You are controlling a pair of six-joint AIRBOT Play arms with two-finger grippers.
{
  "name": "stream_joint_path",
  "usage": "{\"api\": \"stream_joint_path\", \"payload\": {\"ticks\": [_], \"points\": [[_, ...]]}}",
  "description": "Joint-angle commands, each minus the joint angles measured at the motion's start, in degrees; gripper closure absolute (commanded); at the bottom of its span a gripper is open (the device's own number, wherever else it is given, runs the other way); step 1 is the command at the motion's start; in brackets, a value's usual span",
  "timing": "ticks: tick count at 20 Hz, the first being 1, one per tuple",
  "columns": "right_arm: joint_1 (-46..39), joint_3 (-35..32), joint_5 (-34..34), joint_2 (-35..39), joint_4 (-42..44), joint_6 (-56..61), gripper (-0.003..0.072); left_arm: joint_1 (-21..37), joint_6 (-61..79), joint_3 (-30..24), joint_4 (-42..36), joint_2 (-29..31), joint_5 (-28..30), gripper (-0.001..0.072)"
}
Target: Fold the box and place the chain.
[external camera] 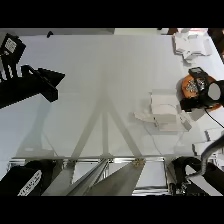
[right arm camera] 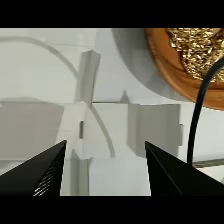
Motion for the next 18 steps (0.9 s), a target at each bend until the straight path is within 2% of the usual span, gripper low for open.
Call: {"api": "stream_joint_path", "payload": {"ticks": [1,5,9,14,18], "points": [[-7.82,0.04,-0.55,-0.15,-2.14,1.11,0.0137,0.00,0.02,0.02,0.00,-0.04,0.00,0.0695],[-18.75,0.07,-0.61,-0.22,2.38,-4.63,0.0137,0.00,0.02,0.02,0.00,-0.04,0.00,0.0695],[-25.90,1.92,0.33,-2.80,11.69,-11.82,0.0137,0.00,0.02,0.02,0.00,-0.04,0.02,0.0695],[-26.51,8.70,8.66,-14.71,16.87,-15.93,0.0137,0.00,0.02,0.02,0.00,-0.04,0.00,0.0695],[-26.27,10.84,10.05,-21.84,18.84,-16.13,0.0171,0.00,0.02,0.02,0.00,-0.04,0.00,0.0695]]}}
